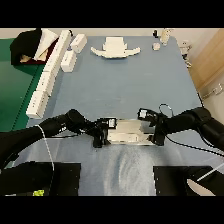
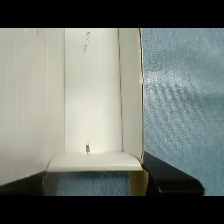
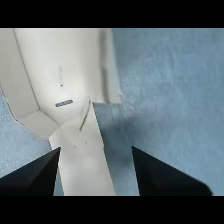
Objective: Fold the box.
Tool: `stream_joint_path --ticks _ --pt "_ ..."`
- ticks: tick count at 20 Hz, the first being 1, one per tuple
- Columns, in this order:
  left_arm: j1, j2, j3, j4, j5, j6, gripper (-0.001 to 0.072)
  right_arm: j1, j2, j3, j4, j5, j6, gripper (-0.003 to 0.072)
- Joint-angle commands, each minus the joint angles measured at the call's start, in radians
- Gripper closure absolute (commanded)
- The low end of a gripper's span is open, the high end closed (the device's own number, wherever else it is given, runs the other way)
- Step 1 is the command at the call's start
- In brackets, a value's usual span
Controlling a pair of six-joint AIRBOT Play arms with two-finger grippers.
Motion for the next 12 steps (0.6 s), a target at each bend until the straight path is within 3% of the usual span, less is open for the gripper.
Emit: stream_joint_path --ticks 1,2,3,4,6,8,12 --pt "0.0 0.0 0.001 0.0 0.002 -0.001 0.0267 0.0 0.082 0.073 -0.132 -0.188 0.53 0.0169" --pt "0.0 0.0 0.001 0.0 0.003 -0.001 0.0267 0.0 0.089 0.093 -0.117 -0.221 0.681 0.0318" --pt "0.0 0.0 0.001 0.0 0.003 -0.001 0.0267 0.0 0.09 0.105 -0.054 -0.236 0.839 0.0527" --pt "0.0 0.0 0.001 0.0 0.003 -0.001 0.0267 0.0 0.089 0.101 0.058 -0.225 0.957 0.0684" --pt "0.0 0.0 0.001 0.0 0.002 -0.001 0.0267 0.018 0.074 0.076 0.294 -0.129 1.027 0.0684" --pt "0.0 0.0 0.001 0.0 0.003 -0.001 0.0267 0.09 0.046 0.044 0.459 0.061 1.042 0.0684" --pt "0.0 0.0 0.001 0.0 0.003 -0.001 0.0267 0.228 -0.075 0.047 0.476 0.388 1.059 0.0684"
